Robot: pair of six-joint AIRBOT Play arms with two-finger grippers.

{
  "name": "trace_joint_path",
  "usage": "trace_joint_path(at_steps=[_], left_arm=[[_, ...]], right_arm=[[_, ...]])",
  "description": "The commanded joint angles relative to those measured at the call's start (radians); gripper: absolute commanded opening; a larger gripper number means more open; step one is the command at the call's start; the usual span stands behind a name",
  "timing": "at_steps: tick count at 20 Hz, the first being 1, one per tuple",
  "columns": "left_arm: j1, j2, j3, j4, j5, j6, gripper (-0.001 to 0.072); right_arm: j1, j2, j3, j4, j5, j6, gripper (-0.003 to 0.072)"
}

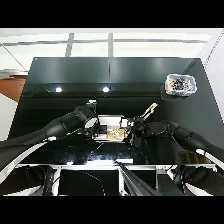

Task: Fold the box and place the chain.

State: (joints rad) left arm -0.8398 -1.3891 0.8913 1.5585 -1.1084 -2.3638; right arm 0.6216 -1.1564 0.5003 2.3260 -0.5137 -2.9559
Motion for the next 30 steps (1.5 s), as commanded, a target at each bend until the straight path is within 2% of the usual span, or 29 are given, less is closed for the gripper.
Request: trace_joint_path(at_steps=[1,4,5,6,7,10,11,12,13,18,22,26,30], left_arm=[[0.001,0.000,0.000,0.000,0.000,0.000,0.0031],[0.001,0.000,0.000,0.000,0.000,0.000,0.0031],[0.001,0.000,0.000,0.000,0.000,0.000,0.0031],[0.001,0.000,0.000,0.000,0.000,0.000,0.0031],[0.001,0.000,0.000,0.000,0.000,0.000,0.0031],[0.001,0.000,0.000,0.000,0.000,0.000,0.0031],[0.001,0.000,0.000,0.000,0.000,0.000,0.0031],[0.001,0.000,0.000,0.000,0.000,0.000,0.0031],[0.001,0.000,0.000,0.000,-0.001,0.000,0.0031],[0.001,0.000,0.000,0.000,-0.001,0.000,0.0031],[0.001,0.000,0.000,0.000,-0.001,0.000,0.0031],[0.001,0.000,0.000,0.000,0.000,0.000,0.0031],[0.001,0.000,0.000,0.000,0.000,0.000,0.0031]], right_arm=[[0.004,-0.008,0.000,0.004,0.021,0.000,0.0703],[0.004,-0.008,0.000,0.004,0.020,0.000,0.0701],[0.004,-0.008,0.000,0.005,0.017,0.001,0.0572],[0.004,-0.008,0.000,0.004,0.012,0.001,0.0494],[0.004,-0.008,0.000,0.005,0.012,0.001,0.0472],[0.004,-0.008,0.000,0.005,0.011,0.001,0.0470],[0.004,-0.008,0.000,0.007,0.010,0.003,0.0333],[0.004,-0.008,0.000,0.008,0.009,0.009,0.0118],[0.004,-0.008,0.000,0.007,0.008,0.009,0.0023],[0.003,-0.007,0.000,0.000,0.008,0.040,0.0024],[0.003,0.026,0.000,-0.069,-0.013,0.206,0.0024],[0.000,0.156,0.016,-0.176,-0.107,0.373,0.0025],[0.000,0.311,0.083,-0.237,-0.204,0.536,0.0024]])
